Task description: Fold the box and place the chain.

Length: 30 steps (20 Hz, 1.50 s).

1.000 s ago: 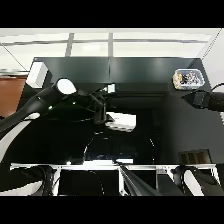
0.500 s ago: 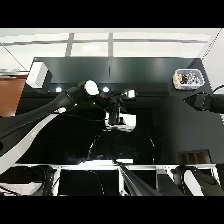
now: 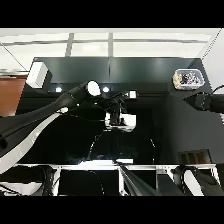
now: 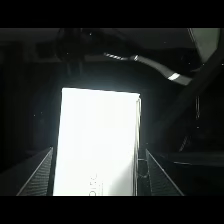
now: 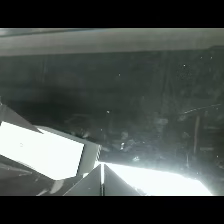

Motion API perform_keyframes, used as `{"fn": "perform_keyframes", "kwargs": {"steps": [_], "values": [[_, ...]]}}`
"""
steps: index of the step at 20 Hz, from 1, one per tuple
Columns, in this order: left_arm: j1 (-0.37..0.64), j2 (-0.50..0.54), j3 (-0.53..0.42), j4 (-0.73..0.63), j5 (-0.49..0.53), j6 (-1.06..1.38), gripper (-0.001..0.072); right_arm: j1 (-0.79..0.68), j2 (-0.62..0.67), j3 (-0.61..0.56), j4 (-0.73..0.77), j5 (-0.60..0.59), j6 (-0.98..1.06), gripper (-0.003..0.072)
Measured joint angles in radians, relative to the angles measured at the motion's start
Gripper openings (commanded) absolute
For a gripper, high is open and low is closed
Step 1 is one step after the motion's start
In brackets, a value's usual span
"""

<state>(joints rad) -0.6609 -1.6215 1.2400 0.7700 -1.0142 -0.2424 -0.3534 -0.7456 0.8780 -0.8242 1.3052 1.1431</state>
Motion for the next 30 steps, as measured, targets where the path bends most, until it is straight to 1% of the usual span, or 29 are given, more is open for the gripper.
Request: {"fn": "perform_keyframes", "kwargs": {"steps": [7, 10, 12, 13, 14, 15, 17, 18, 20, 21, 23, 25, 27, 30], "values": [[-0.033, -0.033, 0.000, 0.025, -0.009, -0.001, 0.0716, 0.000, 0.000, 0.000, 0.000, -0.015, 0.000, 0.0015], [-0.056, -0.041, 0.000, 0.083, 0.026, -0.001, 0.0716, 0.000, 0.000, 0.000, 0.000, -0.024, 0.000, 0.0016], [-0.070, -0.043, 0.000, 0.149, 0.051, -0.001, 0.0715, 0.000, 0.000, 0.000, 0.000, -0.025, 0.000, 0.0016], [-0.074, -0.044, 0.000, 0.188, 0.062, -0.001, 0.0700, 0.000, 0.000, 0.000, 0.000, -0.028, 0.000, 0.0016], [-0.077, -0.044, 0.001, 0.219, 0.065, -0.009, 0.0580, 0.000, 0.000, 0.000, 0.000, -0.027, 0.000, 0.0016], [-0.077, -0.043, 0.001, 0.241, 0.068, -0.027, 0.0420, 0.000, 0.000, 0.000, 0.000, -0.028, 0.001, 0.0016], [-0.075, -0.038, 0.008, 0.280, 0.079, -0.083, 0.0348, 0.000, 0.000, 0.000, 0.000, -0.029, 0.001, 0.0016], [-0.069, -0.034, 0.015, 0.296, 0.062, -0.119, 0.0334, 0.000, 0.000, 0.000, 0.000, -0.030, 0.001, 0.0016], [-0.046, -0.024, 0.031, 0.322, 0.016, -0.207, 0.0336, 0.000, 0.000, 0.000, 0.000, -0.030, 0.001, 0.0016], [-0.027, -0.017, 0.037, 0.351, 0.000, -0.270, 0.0341, 0.000, 0.000, 0.000, 0.000, -0.030, 0.001, 0.0016], [0.032, 0.004, 0.044, 0.456, -0.046, -0.441, 0.0353, 0.000, 0.000, 0.000, 0.000, -0.030, 0.001, 0.0016], [0.124, 0.026, 0.048, 0.572, -0.103, -0.635, 0.0353, 0.000, 0.000, 0.000, 0.000, -0.028, 0.001, 0.0016], [0.250, 0.042, 0.050, 0.657, -0.199, -0.822, 0.0354, 0.000, 0.000, 0.000, 0.000, -0.027, 0.002, 0.0016], [0.485, 0.053, 0.046, 0.735, -0.378, -1.046, 0.0353, 0.000, 0.000, 0.000, 0.000, -0.026, 0.002, 0.0016]]}}
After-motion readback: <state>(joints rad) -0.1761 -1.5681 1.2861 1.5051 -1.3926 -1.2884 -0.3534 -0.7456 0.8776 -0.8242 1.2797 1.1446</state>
